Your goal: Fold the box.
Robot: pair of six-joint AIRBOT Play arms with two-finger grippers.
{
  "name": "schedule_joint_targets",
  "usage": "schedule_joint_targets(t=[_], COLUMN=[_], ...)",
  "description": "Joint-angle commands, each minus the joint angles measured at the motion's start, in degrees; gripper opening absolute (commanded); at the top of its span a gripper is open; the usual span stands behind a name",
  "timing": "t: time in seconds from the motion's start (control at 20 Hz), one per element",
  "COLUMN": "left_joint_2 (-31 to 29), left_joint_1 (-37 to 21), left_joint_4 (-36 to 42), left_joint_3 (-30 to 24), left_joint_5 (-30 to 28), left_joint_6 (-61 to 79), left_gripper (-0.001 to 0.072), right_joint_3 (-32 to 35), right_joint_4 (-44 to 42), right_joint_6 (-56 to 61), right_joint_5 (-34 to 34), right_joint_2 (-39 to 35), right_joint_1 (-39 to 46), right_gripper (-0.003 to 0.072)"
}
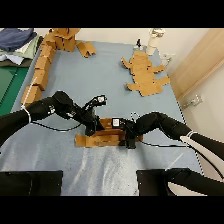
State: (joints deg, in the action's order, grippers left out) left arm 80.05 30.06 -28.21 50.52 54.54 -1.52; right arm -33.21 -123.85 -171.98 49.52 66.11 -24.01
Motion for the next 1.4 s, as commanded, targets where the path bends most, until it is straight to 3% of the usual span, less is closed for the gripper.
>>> schedule_joint_targets(t=[0.0,0.05,0.1,0.2,0.25,0.3,0.5,0.6,0.65,0.7,0.75,0.85,1.0,1.15,1.35], left_joint_2=[-0.04,-0.04,-0.07,-0.24,-0.59,-1.27,-6.19,-8.87,-9.68,-9.81,-9.79,-9.79,-9.79,-9.77,-9.31], left_joint_1=[-0.04,-0.07,-0.15,-0.17,-0.22,-0.31,-1.97,-2.71,-2.69,-2.56,-2.14,-0.66,3.21,8.81,10.27], left_joint_4=[0.02,0.11,0.07,-0.94,-3.32,-7.23,-23.76,-27.21,-27.56,-27.28,-26.67,-24.65,-13.40,2.43,13.42], left_joint_3=[0.02,0.09,0.33,0.94,1.25,1.64,3.45,3.61,3.58,3.58,3.30,1.64,-3.43,-8.11,-7.61], left_joint_5=[-0.02,-0.39,-0.52,-0.31,-0.31,-0.59,4.83,10.34,13.55,17.57,21.70,24.41,20.11,7.34,-7.23], left_joint_6=[-0.02,-0.50,-3.08,-6.56,-9.05,-14.36,-38.91,-49.33,-54.55,-58.42,-59.71,-63.14,-67.34,-64.78,-55.10], left_gripper=[0.0106,0.0375,0.0436,0.0438,0.0540,0.0720,0.0720,0.0720,0.0670,0.0374,0.0016,0.0012,0.0013,0.0013,0.0012], right_joint_3=[0.00,0.00,0.00,0.00,0.00,0.00,0.00,0.00,0.00,0.02,0.00,0.00,0.02,0.02,0.02], right_joint_4=[-0.04,-0.07,-0.04,-0.04,-0.02,-0.02,-0.02,-0.02,-0.02,-0.02,0.00,-0.02,-0.02,-0.02,-0.02], right_joint_6=[0.02,0.02,0.02,0.02,0.02,0.02,0.02,0.02,0.02,0.02,0.02,0.02,0.02,0.02,0.02], right_joint_5=[0.00,0.00,0.00,0.00,0.00,0.00,0.07,0.07,0.07,0.04,0.04,0.07,0.39,0.50,0.48], right_joint_2=[0.02,0.00,0.00,0.00,0.00,0.00,0.00,0.00,0.00,0.00,0.00,0.00,0.00,0.00,0.00], right_joint_1=[-0.07,-0.07,-0.07,-0.07,-0.07,-0.07,-0.07,-0.07,-0.07,-0.07,-0.07,-0.07,-0.07,-0.07,-0.07], right_gripper=[0.0539,0.0539,0.0539,0.0539,0.0539,0.0539,0.0539,0.0539,0.0539,0.0539,0.0539,0.0539,0.0539,0.0539,0.0539])
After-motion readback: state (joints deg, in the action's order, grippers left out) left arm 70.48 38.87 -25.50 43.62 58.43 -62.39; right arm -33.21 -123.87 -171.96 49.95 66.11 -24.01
